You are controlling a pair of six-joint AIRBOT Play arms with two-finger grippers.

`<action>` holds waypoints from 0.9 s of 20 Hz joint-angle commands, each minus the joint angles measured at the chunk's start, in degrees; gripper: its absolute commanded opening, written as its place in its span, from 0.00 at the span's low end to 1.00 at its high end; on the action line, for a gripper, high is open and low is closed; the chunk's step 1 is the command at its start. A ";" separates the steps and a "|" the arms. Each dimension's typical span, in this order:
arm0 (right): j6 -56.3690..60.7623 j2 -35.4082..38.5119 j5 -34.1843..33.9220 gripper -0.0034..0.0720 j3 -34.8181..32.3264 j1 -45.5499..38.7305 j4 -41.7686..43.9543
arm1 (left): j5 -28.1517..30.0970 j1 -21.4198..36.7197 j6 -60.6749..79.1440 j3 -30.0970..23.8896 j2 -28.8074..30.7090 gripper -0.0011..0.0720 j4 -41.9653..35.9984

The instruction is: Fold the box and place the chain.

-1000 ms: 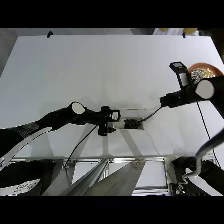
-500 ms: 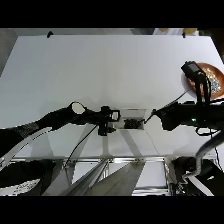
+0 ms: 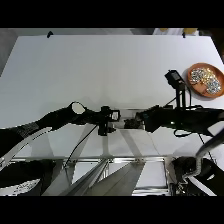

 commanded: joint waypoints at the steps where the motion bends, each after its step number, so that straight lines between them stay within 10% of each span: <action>1: -1.55 -5.09 -5.29 0.07 -2.84 2.62 0.35 | 0.02 0.00 0.00 0.02 0.04 0.30 0.02; 7: -3.74 -11.82 -4.39 0.37 -1.38 3.72 0.33 | 0.02 0.00 0.00 0.00 0.04 0.30 0.02; 18: 3.78 -19.76 0.26 0.11 8.28 -18.73 -23.39 | 0.02 0.00 0.00 0.02 0.04 0.30 0.02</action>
